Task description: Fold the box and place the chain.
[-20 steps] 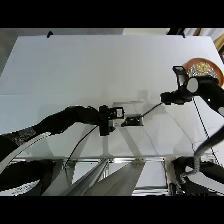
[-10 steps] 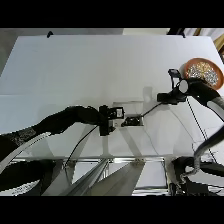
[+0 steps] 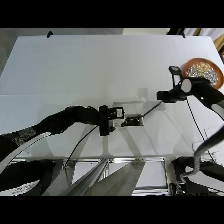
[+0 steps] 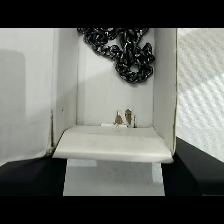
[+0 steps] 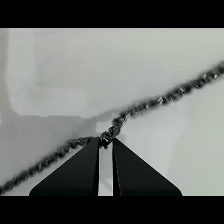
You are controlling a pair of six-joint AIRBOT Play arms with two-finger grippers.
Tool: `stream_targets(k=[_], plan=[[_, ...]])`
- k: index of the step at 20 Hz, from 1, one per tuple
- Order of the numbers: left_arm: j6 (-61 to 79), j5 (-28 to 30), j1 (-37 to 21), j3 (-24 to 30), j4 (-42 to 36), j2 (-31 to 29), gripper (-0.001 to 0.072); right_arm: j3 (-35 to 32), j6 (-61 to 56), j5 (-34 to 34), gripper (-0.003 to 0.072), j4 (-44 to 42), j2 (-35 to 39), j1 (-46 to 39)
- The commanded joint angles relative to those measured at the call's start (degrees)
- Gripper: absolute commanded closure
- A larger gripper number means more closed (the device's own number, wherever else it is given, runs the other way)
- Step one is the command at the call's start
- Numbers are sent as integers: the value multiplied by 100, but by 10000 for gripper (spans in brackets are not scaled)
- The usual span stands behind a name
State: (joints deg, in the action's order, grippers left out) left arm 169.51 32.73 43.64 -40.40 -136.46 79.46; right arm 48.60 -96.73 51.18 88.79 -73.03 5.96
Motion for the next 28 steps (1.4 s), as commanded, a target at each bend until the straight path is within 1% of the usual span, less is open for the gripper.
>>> stream_targets(k=[1, 4, 6, 9, 11, 15, 20, 24, 28], plan=[[2, 0, 2, -2, 2, -2, 499, 7, 289, 413, 673, -116, 850, 17], [2, 2, 2, -2, 2, -2, 499, 7, 787, 1014, 673, -675, 1733, 55], [2, 0, 2, -2, 2, -2, 498, 7, 876, 1279, 673, -925, 2282, 323], [2, 0, -2, -2, 2, -2, 499, 7, 866, 1355, 673, -1176, 2935, 992], [2, 7, 4, -2, 0, -2, 499, 7, 804, 1353, 673, -1401, 3180, 1478], [2, 4, 2, -2, 0, -2, 499, 7, 645, 1281, 673, -1921, 3322, 2350], [2, 2, 2, -2, 2, -2, 499, 7, 350, 498, 673, -2046, 3327, 3132], [2, 2, 2, -2, 2, -2, 499, 7, 332, 72, 673, -2291, 3324, 3379], [2, 2, 2, -2, 2, -2, 499, -4, 330, 44, 673, -2103, 3239, 3386]])
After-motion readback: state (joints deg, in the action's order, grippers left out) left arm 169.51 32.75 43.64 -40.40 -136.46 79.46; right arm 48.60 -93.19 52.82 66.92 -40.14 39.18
